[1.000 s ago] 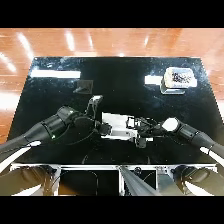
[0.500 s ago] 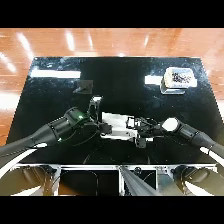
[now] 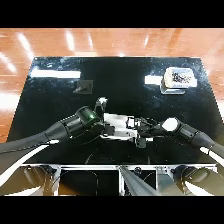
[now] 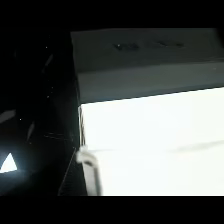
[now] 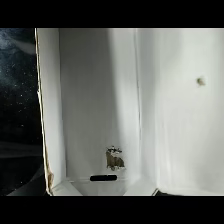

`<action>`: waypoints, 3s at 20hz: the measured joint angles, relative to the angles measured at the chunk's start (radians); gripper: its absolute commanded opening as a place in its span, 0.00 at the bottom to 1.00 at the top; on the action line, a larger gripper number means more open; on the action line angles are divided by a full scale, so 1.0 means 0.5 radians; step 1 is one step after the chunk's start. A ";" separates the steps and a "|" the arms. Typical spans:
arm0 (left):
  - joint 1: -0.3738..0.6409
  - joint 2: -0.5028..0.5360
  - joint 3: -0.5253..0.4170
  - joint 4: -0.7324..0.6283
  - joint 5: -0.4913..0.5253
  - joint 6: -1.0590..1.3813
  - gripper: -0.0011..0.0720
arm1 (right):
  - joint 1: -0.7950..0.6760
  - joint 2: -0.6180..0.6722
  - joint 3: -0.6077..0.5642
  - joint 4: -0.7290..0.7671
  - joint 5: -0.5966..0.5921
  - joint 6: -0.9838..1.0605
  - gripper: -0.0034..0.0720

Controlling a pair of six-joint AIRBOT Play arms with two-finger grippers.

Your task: Fold the box and place the chain.

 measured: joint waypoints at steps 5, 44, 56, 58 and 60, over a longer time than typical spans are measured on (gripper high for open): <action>-0.001 -0.014 0.010 0.002 0.018 0.000 0.53 | 0.000 0.000 0.000 0.000 0.000 0.000 0.69; 0.014 -0.082 0.101 0.010 0.036 0.017 0.04 | 0.000 0.000 -0.001 0.005 -0.002 0.006 0.90; 0.121 0.018 0.105 0.072 0.253 -0.120 0.04 | -0.003 0.158 0.001 -0.167 0.046 0.129 1.00; 0.146 0.034 0.101 0.121 0.310 -0.158 0.04 | -0.002 0.194 0.008 -0.233 0.058 0.194 1.00; 0.162 0.050 0.090 0.154 0.362 -0.199 0.04 | -0.003 0.213 0.013 -0.285 0.059 0.263 1.00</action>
